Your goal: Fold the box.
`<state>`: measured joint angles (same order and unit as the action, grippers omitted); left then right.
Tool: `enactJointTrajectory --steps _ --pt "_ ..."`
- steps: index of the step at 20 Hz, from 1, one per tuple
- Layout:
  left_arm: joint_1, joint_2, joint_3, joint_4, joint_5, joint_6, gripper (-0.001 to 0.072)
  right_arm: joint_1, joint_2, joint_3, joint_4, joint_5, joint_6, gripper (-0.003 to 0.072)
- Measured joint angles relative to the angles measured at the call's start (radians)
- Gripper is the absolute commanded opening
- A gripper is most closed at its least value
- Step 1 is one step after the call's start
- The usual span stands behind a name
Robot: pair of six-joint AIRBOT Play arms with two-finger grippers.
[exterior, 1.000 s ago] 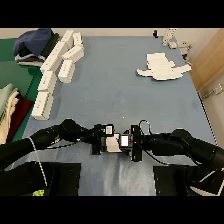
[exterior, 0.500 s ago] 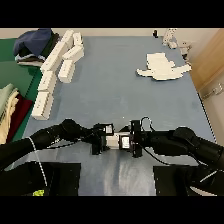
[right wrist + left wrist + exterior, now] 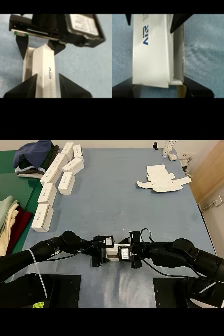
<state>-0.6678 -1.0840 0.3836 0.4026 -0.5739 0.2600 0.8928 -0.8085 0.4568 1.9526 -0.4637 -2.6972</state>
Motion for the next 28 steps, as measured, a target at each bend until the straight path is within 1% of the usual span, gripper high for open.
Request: enactJointTrajectory --steps 7,10,11,12,22,26,27,28 --pt "0.001 0.000 0.000 0.001 -0.003 0.002 0.0510 0.000 -0.052 0.000 0.034 -0.012 0.002 0.0290" --pt "0.001 0.000 0.000 0.001 -0.005 0.002 0.0510 -0.001 -0.056 0.000 0.045 -0.020 0.002 0.0314" --pt "0.001 0.000 0.000 0.002 -0.007 0.002 0.0510 -0.001 -0.056 0.000 0.049 -0.024 0.002 0.0447" --pt "0.001 0.000 0.000 0.003 -0.011 0.003 0.0510 -0.001 -0.054 0.000 0.053 -0.025 0.003 0.0519" --pt "0.000 0.000 0.000 0.002 -0.006 0.003 0.0510 -0.001 0.060 0.000 0.068 -0.066 0.003 0.0519" --pt "0.000 0.000 0.000 0.001 -0.004 0.003 0.0510 -0.002 0.077 0.000 0.050 -0.070 0.010 0.0519" --pt "0.000 0.000 0.000 0.001 -0.004 0.002 0.0509 -0.002 0.080 0.000 0.047 -0.072 0.012 0.0505" --pt "0.000 0.000 0.000 0.001 -0.004 0.003 0.0510 -0.002 0.087 0.000 0.046 -0.074 0.019 0.0439"
